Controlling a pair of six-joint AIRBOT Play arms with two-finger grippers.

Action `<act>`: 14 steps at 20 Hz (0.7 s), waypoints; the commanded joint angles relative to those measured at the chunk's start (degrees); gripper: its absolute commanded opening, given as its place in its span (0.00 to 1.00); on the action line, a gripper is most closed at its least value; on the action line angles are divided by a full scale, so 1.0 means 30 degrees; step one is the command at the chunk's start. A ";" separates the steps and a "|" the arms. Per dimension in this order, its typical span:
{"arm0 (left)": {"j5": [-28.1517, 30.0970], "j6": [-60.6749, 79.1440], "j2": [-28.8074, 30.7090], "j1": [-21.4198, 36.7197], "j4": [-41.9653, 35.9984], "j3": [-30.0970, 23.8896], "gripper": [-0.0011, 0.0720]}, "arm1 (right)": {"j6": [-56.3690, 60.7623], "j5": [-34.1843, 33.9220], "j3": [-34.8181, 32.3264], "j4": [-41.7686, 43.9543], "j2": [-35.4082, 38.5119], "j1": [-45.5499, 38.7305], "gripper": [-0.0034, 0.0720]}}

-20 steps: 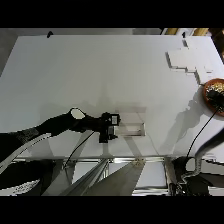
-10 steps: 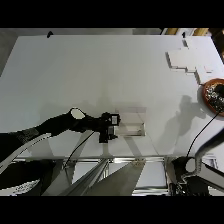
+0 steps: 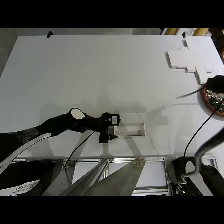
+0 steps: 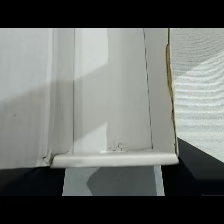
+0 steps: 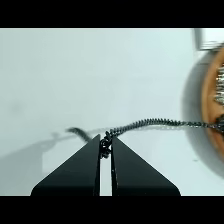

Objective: Fold the box and place the chain.

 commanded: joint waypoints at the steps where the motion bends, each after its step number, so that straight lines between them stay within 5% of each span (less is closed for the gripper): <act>1: 0.0000 0.0007 0.0007 0.0000 0.0007 0.0007 0.25 | -0.0066 0.2892 0.0000 0.1960 0.1865 0.2331 0.07; 7: 0.0000 0.0007 0.0007 0.0000 0.0007 0.0007 0.25 | 0.0240 0.4670 -0.0007 0.3453 0.3548 0.6033 0.07; 14: 0.0000 0.0007 0.0007 0.0000 0.0007 0.0007 0.25 | 0.0663 0.3832 -0.0342 0.5632 0.3883 1.0819 0.07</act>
